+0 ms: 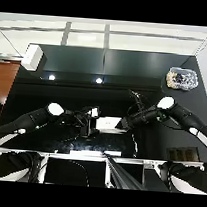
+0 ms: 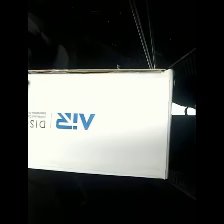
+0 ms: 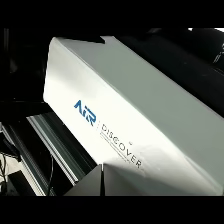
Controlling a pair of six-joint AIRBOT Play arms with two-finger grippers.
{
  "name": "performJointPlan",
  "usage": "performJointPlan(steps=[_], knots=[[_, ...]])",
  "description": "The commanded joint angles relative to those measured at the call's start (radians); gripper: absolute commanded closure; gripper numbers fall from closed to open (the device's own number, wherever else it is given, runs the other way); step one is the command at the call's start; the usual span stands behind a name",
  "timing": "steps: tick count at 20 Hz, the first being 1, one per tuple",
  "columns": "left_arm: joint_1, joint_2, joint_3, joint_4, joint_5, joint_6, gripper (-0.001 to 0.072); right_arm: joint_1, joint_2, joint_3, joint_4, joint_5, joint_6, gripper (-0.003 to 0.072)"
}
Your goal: Fold the box and place the chain.
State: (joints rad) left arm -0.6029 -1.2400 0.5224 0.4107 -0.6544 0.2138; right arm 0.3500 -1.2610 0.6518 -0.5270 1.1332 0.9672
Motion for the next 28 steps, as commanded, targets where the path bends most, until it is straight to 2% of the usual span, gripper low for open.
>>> performJointPlan(steps=[1,3,5,8,9,10,11,13,15,17,19,22,28], knots=[[0.000,0.000,0.001,0.000,0.000,-0.001,0.0319,0.001,-0.007,-0.002,-0.026,-0.008,-0.006,0.0677],[0.000,0.000,0.001,-0.001,-0.004,-0.001,0.0319,-0.004,0.005,0.005,-0.006,0.027,-0.014,0.0678],[0.000,0.000,0.001,0.000,-0.008,-0.001,0.0319,-0.033,0.045,0.042,-0.005,0.117,-0.013,0.0678],[0.000,0.013,0.002,0.000,-0.007,-0.003,0.0297,-0.153,0.181,0.096,-0.031,0.237,0.016,0.0678],[0.001,0.022,0.001,0.001,-0.008,-0.036,0.0124,-0.214,0.241,0.101,-0.070,0.260,0.025,0.0678],[0.010,0.031,0.002,0.007,-0.008,-0.102,0.0000,-0.279,0.295,0.100,-0.126,0.283,0.025,0.0678],[0.024,0.043,0.002,0.037,-0.026,-0.155,0.0000,-0.347,0.343,0.100,-0.186,0.308,0.027,0.0677],[0.048,0.085,0.013,0.154,-0.126,-0.179,0.0000,-0.492,0.418,0.100,-0.284,0.357,0.027,0.0678],[0.052,0.137,0.034,0.252,-0.202,-0.280,0.0000,-0.584,0.447,0.100,-0.307,0.347,0.028,0.0678],[0.050,0.182,0.063,0.318,-0.228,-0.393,0.0000,-0.616,0.447,0.100,-0.298,0.314,0.028,0.0678],[0.035,0.187,0.107,0.317,-0.229,-0.452,0.0001,-0.618,0.447,0.100,-0.296,0.270,0.028,0.0678],[-0.025,0.140,0.186,0.317,-0.178,-0.532,0.0003,-0.618,0.447,0.100,-0.294,0.241,0.028,0.0677],[-0.171,-0.062,0.327,0.311,-0.097,-0.632,0.0003,-0.618,0.447,0.099,-0.294,0.241,0.028,0.0677]])
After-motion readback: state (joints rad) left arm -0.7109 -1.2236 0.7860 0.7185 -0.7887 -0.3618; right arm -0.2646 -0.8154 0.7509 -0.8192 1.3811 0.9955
